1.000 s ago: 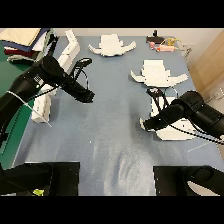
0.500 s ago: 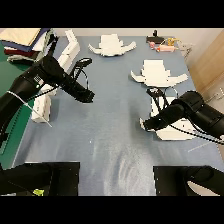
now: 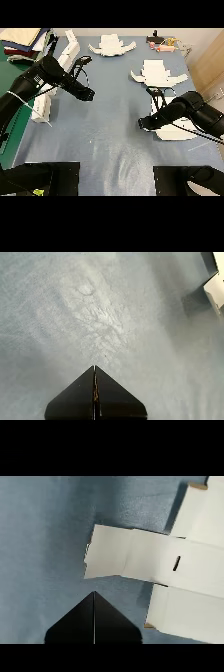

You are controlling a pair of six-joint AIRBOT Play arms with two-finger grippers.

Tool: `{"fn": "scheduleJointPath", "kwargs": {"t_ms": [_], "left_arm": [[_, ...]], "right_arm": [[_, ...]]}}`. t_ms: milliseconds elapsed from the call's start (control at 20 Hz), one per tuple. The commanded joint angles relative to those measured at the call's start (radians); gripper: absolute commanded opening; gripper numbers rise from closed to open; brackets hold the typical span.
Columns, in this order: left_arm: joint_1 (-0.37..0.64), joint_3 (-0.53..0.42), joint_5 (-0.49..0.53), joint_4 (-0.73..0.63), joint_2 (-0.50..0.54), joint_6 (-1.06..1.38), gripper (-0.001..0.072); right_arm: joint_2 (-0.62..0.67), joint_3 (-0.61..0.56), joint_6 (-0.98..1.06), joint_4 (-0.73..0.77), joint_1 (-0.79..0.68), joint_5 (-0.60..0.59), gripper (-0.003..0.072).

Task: Fold the box.

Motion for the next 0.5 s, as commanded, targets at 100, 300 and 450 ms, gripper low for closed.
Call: {"fn": "scheduleJointPath", "kwargs": {"t_ms": [100,300,450], "left_arm": [[0.0,0.001,0.058,0.0,0.0,0.002,0.0016],[0.0,0.001,0.072,-0.001,0.0,0.0,0.0017],[0.0,0.001,0.071,-0.003,0.0,-0.002,0.0017]], "right_arm": [[0.0,0.165,0.165,-0.504,-0.169,-0.333,0.0027],[-0.033,0.261,-0.034,-0.585,-0.578,-0.377,0.0245],[-0.126,0.266,-0.256,-0.42,-0.896,-0.34,0.0421]]}}
